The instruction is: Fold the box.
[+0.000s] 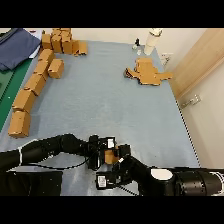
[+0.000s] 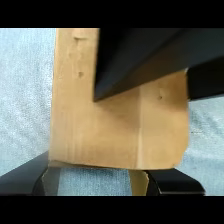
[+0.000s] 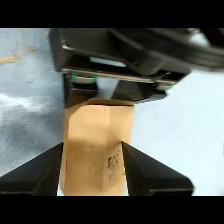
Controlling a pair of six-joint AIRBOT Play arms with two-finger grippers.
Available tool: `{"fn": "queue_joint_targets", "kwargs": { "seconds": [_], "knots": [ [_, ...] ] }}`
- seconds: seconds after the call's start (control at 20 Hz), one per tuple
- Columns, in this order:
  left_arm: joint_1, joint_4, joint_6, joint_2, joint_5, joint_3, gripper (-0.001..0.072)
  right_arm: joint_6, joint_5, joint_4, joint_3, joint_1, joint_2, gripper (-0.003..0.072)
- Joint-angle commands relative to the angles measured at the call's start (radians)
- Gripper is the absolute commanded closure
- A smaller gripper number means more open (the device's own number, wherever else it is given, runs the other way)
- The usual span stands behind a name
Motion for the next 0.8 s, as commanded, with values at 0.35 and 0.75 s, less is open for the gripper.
{"fn": "queue_joint_targets", "kwargs": {
  "seconds": [0.35,0.75],
  "knots": [
    [0.0,0.0,0.0,0.001,0.0,0.0,0.0259,0.022,-0.011,0.052,0.057,0.04,0.06,0.0095],
    [0.0,0.0,0.0,0.001,0.0,0.0,0.0259,0.035,-0.175,0.053,0.063,0.026,0.129,0.0095]
  ]
}}
